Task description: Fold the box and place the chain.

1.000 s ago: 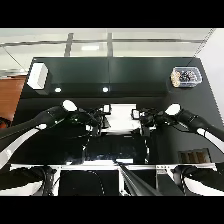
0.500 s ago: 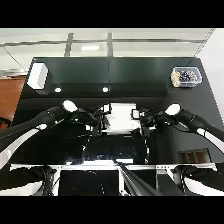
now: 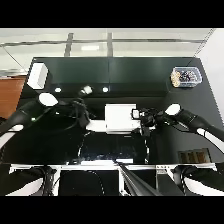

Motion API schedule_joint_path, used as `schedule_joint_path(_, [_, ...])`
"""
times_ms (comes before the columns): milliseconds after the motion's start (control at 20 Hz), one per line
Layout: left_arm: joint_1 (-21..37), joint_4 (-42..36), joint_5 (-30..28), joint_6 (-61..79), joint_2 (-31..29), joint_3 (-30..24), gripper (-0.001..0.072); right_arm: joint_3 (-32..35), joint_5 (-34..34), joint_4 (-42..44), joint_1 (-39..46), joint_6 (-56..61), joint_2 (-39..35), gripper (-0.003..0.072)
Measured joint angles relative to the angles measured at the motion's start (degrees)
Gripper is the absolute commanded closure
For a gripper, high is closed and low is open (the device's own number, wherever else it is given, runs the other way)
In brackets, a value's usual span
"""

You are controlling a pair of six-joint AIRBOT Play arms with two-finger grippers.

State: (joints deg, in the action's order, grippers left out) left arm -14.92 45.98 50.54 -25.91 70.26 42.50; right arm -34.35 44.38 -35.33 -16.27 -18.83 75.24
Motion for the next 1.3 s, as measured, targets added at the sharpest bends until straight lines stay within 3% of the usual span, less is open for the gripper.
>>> schedule_joint_path(200, [12.74,3.98,3.69,-26.45,-1.92,-2.29,0.0682,0.0,0.04,-0.02,0.0,-0.02,0.0,0.0562])
schedule_joint_path(400, [18.73,0.44,9.7,-37.77,0.17,-6.21,0.0683,0.0,0.07,-0.04,0.0,-0.04,0.0,0.0563])
schedule_joint_path(700, [15.17,-10.21,15.3,-35.67,9.75,-7.91,0.0683,0.0,0.09,-0.04,0.0,-0.04,0.0,0.0563])
schedule_joint_path(1000, [8.0,-18.21,12.59,-31.32,14.29,-6.54,0.068,0.0,0.09,-0.04,0.0,-0.02,0.0,0.0562])
schedule_joint_path(1050, [7.41,-18.75,12.79,-30.18,14.53,-5.86,0.0584,0.0,0.09,-0.04,0.0,-0.02,0.0,0.0562])
schedule_joint_path(1150, [7.06,-19.04,14.14,-27.39,14.8,-4.66,0.0077,0.0,0.09,-0.04,0.0,-0.02,0.0,0.0563])
schedule_joint_path(1200, [7.08,-19.1,15.41,-26.16,14.86,-4.11,0.0037,0.0,0.09,-0.04,0.0,-0.02,0.0,0.0563])
schedule_joint_path(1300, [7.21,-19.17,17.46,-24.39,15.02,-3.28,0.0037,0.0,0.11,-0.04,0.0,-0.02,0.0,0.0562])
